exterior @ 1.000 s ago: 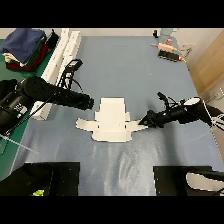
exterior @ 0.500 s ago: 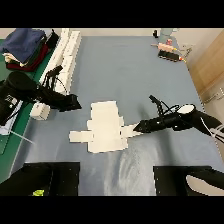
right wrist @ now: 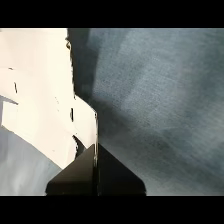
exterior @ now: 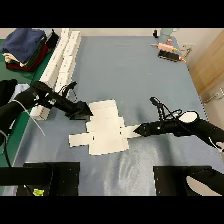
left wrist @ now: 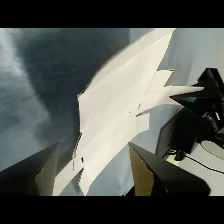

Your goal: Fold the box.

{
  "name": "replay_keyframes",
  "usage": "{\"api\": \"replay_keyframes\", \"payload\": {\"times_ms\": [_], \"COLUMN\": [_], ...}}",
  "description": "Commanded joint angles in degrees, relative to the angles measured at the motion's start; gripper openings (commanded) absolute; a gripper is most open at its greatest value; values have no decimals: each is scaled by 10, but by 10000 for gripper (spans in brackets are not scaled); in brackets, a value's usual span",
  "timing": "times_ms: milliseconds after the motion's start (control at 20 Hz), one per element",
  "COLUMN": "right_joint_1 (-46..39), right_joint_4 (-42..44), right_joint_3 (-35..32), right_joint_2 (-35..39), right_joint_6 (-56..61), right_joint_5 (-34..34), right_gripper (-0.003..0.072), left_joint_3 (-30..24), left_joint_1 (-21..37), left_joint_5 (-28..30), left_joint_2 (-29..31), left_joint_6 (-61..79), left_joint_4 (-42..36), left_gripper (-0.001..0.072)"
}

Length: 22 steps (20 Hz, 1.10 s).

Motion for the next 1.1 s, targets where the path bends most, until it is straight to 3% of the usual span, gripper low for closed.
{"api": "replay_keyframes", "payload": {"times_ms": [0,300,350,400,650,750,800,850,1000,1050], "right_joint_1": [4,5,5,5,5,5,5,5,5,5], "right_joint_4": [-2,-1,-2,-2,-2,-2,-2,-2,-2,-2], "right_joint_3": [-2,-2,-2,-2,-2,-2,-2,-2,-2,-2], "right_joint_2": [5,5,5,5,5,5,5,5,5,5], "right_joint_6": [0,2,2,2,2,2,2,2,2,2], "right_joint_5": [1,16,17,17,17,17,17,17,17,17], "right_gripper": [0,0,0,0,0,1,0,1,1,1], "left_joint_3": [0,23,32,43,68,69,69,69,78,82], "left_joint_1": [-6,-12,-15,-20,-64,-75,-75,-73,-74,-74], "left_joint_5": [-3,-4,-15,-30,-57,-57,-57,-57,-57,-58], "left_joint_2": [-71,-125,-129,-131,-133,-133,-133,-133,-133,-133], "left_joint_6": [116,201,206,221,223,224,227,230,232,238], "left_joint_4": [-96,-130,-120,-101,-25,2,5,4,4,4], "left_gripper": [644,634,536,380,358,161,161,99,84,15]}}
